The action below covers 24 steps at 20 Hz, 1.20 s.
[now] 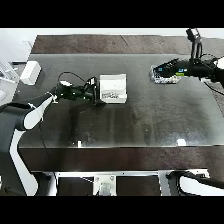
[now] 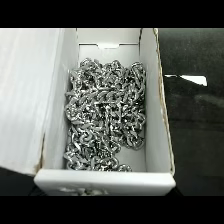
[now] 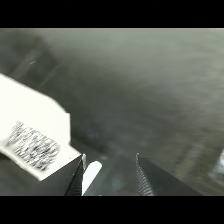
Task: Fold the box and place the chain.
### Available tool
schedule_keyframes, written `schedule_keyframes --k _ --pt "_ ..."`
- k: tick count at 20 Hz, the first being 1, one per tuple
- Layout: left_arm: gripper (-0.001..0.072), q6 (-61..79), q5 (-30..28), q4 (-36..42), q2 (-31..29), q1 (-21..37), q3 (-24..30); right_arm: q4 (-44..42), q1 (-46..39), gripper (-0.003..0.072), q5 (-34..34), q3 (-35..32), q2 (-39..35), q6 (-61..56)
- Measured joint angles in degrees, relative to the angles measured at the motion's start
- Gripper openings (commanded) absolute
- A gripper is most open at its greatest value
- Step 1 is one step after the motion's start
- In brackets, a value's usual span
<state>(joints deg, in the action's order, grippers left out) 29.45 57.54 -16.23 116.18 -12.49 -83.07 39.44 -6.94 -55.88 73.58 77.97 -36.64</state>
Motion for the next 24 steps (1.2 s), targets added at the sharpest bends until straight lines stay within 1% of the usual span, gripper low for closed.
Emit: schedule_keyframes --k 6,10,16,17,18,21,24 --pt "0.0535 0.00 0.00 0.02 0.00 0.00 0.00 -3.69 1.64 0.0356 -3.45 3.76 9.79 6.88" --pt "0.0536 0.02 0.00 0.00 0.00 0.00 0.00 -5.11 4.48 0.0356 -3.41 6.27 14.25 10.32" --pt "0.0535 0.02 0.00 0.02 0.00 0.00 0.00 -6.82 7.37 0.0353 4.50 12.20 20.46 12.68" --pt "0.0536 0.02 0.00 0.00 0.00 0.00 0.00 -7.39 7.52 0.0342 5.33 13.42 21.70 12.79" --pt "0.0536 0.02 0.00 0.02 0.00 0.00 0.00 -7.91 7.72 0.0330 5.95 14.47 22.86 12.85" --pt "0.0536 0.02 0.00 0.02 0.00 0.00 0.00 -9.14 8.74 0.0330 6.64 16.92 26.08 13.09" --pt "0.0536 0.02 0.00 0.00 0.00 0.00 0.00 -9.66 10.47 0.0332 6.05 17.99 27.91 13.88"
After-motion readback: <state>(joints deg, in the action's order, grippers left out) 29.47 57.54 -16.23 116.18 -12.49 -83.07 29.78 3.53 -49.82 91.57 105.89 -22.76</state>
